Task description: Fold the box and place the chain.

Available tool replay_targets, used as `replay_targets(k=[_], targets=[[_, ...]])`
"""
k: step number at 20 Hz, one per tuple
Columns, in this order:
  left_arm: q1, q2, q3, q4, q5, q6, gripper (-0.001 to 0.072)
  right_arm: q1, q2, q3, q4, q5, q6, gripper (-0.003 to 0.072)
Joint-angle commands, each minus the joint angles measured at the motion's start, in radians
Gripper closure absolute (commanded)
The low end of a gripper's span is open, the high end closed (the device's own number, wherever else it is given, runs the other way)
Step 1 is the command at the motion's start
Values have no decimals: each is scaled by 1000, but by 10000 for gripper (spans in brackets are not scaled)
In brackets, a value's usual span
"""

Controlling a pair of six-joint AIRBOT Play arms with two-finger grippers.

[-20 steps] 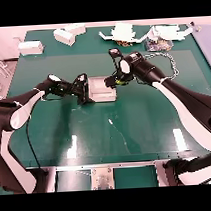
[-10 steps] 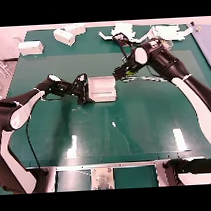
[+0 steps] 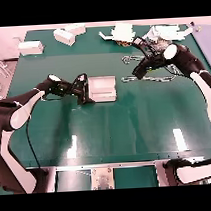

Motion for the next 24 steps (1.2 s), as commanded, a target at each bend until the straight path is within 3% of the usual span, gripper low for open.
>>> replay_targets(k=[1, 9, 16, 24], targets=[[0, 0, 1, 0, 1, 0, 220, -111, -90, -6, 280, 9, -498, 258], [0, 0, 1, 0, 2, 0, 220, -169, -284, 140, 370, 126, -830, 257], [0, 0, 1, 0, 2, 0, 220, -172, -407, 270, 368, 222, -889, 257], [0, 0, 1, 0, 3, 0, 220, -192, -447, 309, 369, 232, -912, 248]])
